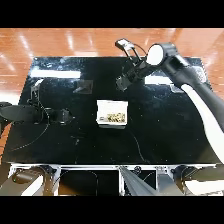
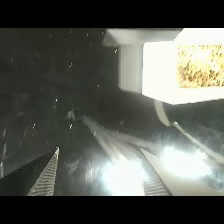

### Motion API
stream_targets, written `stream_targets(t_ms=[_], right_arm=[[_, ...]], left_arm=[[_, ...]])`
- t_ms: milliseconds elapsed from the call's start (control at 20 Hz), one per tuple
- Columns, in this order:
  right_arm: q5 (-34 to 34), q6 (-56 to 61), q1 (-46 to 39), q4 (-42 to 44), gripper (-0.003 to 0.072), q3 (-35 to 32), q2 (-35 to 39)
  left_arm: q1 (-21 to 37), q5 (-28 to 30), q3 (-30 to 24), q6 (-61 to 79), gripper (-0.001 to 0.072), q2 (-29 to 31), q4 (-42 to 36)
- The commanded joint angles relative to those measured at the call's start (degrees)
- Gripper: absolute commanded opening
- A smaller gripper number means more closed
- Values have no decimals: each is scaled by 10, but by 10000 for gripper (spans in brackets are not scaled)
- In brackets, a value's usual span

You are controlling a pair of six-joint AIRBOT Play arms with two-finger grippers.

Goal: Fold the box and place the chain.

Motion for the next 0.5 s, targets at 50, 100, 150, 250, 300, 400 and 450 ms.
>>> stream_targets(t_ms=[50, 100, 150, 250, 300, 400, 450], right_arm=[[57, -110, -1, 63, 715, 18, -81], [64, -123, 5, 62, 715, 18, -82], [63, -124, 9, 63, 714, 18, -81], [83, -123, 17, 63, 714, 18, -80], [107, -123, 20, 63, 714, 18, -80], [157, -119, 21, 64, 708, 18, -80], [171, -119, 21, 64, 707, 18, -80]], left_arm=[[-1, -29, -6, 12, 619, -14, -14], [-1, -30, -6, 12, 619, -14, -14], [-1, -30, -6, 17, 619, -14, -14], [-1, -29, -6, 19, 619, -14, -14], [-1, -29, -6, 18, 618, -14, -14], [-1, -30, -6, 19, 618, -14, -14], [-1, -32, -6, 19, 618, -14, -14]])
